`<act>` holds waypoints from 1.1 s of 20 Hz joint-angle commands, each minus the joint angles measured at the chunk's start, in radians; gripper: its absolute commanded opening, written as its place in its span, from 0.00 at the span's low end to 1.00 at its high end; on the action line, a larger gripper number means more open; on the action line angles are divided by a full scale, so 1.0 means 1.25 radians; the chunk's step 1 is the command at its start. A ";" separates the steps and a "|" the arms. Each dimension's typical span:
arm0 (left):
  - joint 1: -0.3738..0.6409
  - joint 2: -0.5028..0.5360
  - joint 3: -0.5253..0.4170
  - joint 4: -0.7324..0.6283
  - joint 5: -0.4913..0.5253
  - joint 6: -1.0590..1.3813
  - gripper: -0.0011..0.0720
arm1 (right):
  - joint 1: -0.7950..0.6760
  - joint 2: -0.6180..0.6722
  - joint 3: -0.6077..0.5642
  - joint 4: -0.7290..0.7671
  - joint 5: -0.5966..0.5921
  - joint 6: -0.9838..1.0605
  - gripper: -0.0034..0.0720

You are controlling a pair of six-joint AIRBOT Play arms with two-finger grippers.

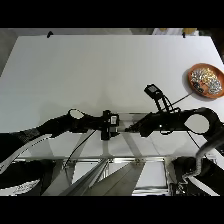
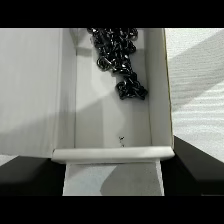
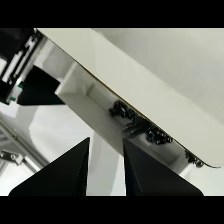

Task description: Fold the box and place the chain.

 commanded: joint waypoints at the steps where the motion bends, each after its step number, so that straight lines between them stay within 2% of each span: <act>1: 0.000 0.000 0.000 0.000 -0.001 0.000 0.22 | 0.000 -0.017 0.020 -0.020 0.042 0.024 0.38; 3: 0.000 0.000 0.000 0.000 0.000 0.000 0.22 | -0.016 -0.017 0.091 -0.020 0.094 0.028 0.34; 4: 0.000 0.000 0.000 0.000 0.000 0.000 0.22 | -0.032 -0.017 0.143 -0.023 0.140 0.027 0.19; 5: 0.000 0.000 0.000 0.000 0.000 0.000 0.22 | -0.050 -0.017 0.197 -0.041 0.181 0.027 0.08; 7: 0.000 0.000 0.000 0.000 0.000 0.000 0.22 | -0.095 -0.017 0.309 -0.120 0.226 0.030 0.08; 9: 0.000 0.000 0.000 0.000 0.000 0.000 0.22 | -0.148 -0.018 0.376 -0.204 0.214 0.035 0.08; 11: 0.000 0.000 0.000 0.000 0.000 0.000 0.22 | -0.220 -0.029 0.388 -0.273 0.204 0.046 0.08; 13: 0.000 0.000 0.000 0.000 0.000 0.000 0.22 | -0.300 -0.071 0.388 -0.309 0.233 0.047 0.08; 18: 0.000 0.000 0.000 0.000 0.000 0.000 0.22 | -0.425 -0.227 0.387 -0.305 0.230 0.048 0.09; 19: 0.000 0.000 0.000 0.000 0.000 0.000 0.22 | -0.429 -0.257 0.387 -0.305 0.237 0.048 0.13; 21: 0.000 0.000 0.000 0.000 0.000 0.000 0.22 | -0.429 -0.311 0.376 -0.296 0.240 0.048 0.43; 22: 0.000 0.000 0.000 0.000 0.000 0.000 0.22 | -0.429 -0.331 0.368 -0.280 0.236 0.044 0.47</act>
